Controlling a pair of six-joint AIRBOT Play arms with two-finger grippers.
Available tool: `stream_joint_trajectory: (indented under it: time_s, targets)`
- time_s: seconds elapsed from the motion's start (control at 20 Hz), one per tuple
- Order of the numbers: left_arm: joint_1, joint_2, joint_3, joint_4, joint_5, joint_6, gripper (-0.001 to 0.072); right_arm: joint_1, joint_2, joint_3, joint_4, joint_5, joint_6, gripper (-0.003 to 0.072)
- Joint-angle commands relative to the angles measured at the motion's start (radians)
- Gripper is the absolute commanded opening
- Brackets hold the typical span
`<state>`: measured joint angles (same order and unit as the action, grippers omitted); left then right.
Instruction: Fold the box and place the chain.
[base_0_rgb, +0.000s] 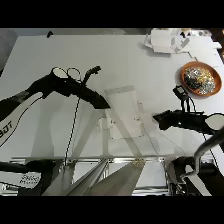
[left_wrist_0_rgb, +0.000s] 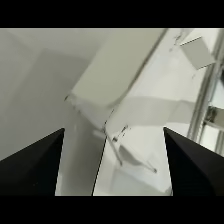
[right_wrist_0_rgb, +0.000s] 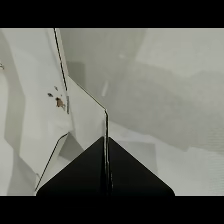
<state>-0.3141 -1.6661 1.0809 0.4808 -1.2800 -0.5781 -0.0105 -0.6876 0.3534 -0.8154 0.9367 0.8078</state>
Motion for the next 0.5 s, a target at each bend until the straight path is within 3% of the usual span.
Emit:
stream_joint_trajectory:
  time_s: [0.0, 0.15, 0.25, 0.4, 0.45]
  targets:
    - [-0.026, -0.092, 0.0, -0.206, -0.038, 0.182, 0.0691, 0.001, 0.001, 0.0, -0.001, 0.016, 0.0, 0.0014]
    - [-0.07, -0.121, 0.0, -0.203, -0.027, 0.237, 0.0684, 0.001, 0.001, 0.0, -0.001, 0.02, 0.0, 0.0014]
    - [-0.088, -0.128, 0.0, -0.17, -0.026, 0.247, 0.0612, 0.001, 0.001, 0.0, -0.005, 0.02, 0.0, 0.0014]
    - [-0.08, -0.126, 0.0, -0.156, -0.026, 0.279, 0.0212, 0.001, 0.001, 0.0, -0.036, 0.02, 0.0, 0.0014]
    - [-0.075, -0.126, 0.0, -0.155, -0.034, 0.322, 0.0123, 0.001, 0.001, 0.0, -0.046, 0.02, 0.0, 0.0014]
